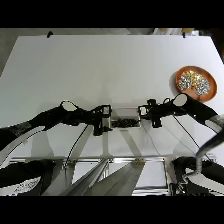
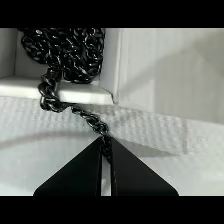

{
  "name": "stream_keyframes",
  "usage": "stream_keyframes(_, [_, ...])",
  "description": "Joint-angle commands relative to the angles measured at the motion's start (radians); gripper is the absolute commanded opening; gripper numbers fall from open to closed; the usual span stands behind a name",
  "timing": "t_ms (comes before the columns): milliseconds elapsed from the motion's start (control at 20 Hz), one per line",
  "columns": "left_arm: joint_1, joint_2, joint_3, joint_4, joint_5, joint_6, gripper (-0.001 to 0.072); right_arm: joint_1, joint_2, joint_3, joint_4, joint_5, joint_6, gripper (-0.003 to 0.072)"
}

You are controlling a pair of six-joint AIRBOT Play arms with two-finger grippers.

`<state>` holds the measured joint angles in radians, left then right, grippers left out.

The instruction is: Fold the box and place the chain.

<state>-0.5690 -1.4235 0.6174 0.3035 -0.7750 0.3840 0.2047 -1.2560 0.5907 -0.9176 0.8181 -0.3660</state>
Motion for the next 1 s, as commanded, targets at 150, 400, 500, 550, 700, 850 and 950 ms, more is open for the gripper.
stream_keyframes(150, [0.0, 0.0, 0.0, 0.0, 0.0, 0.0, 0.0311, -0.001, 0.233, 0.002, -0.053, 0.05, 0.264, 0.0011])
stream_keyframes(400, [0.0, 0.0, 0.0, 0.0, 0.0, 0.0, 0.0311, -0.001, 0.424, 0.002, 0.055, 0.259, 0.549, 0.0011])
stream_keyframes(500, [0.0, 0.0, 0.0, 0.0, 0.0, 0.0, 0.0311, 0.0, 0.449, 0.002, 0.196, 0.301, 0.554, 0.0012])
stream_keyframes(550, [0.0, 0.0, 0.0, 0.0, 0.0, 0.0, 0.0311, 0.0, 0.448, 0.001, 0.279, 0.307, 0.554, 0.0012])
stream_keyframes(700, [0.0, 0.0, 0.0, 0.0, 0.0, 0.0, 0.0311, 0.058, 0.447, 0.001, 0.362, 0.254, 0.553, 0.0012])
stream_keyframes(850, [0.0, 0.0, 0.0, 0.0, 0.0, 0.0, 0.0311, 0.157, 0.426, 0.002, 0.287, 0.184, 0.556, 0.0016])
stream_keyframes(950, [0.0, 0.0, 0.0, 0.0, 0.0, 0.0, 0.0311, 0.192, 0.391, 0.002, 0.229, 0.15, 0.606, 0.0187])
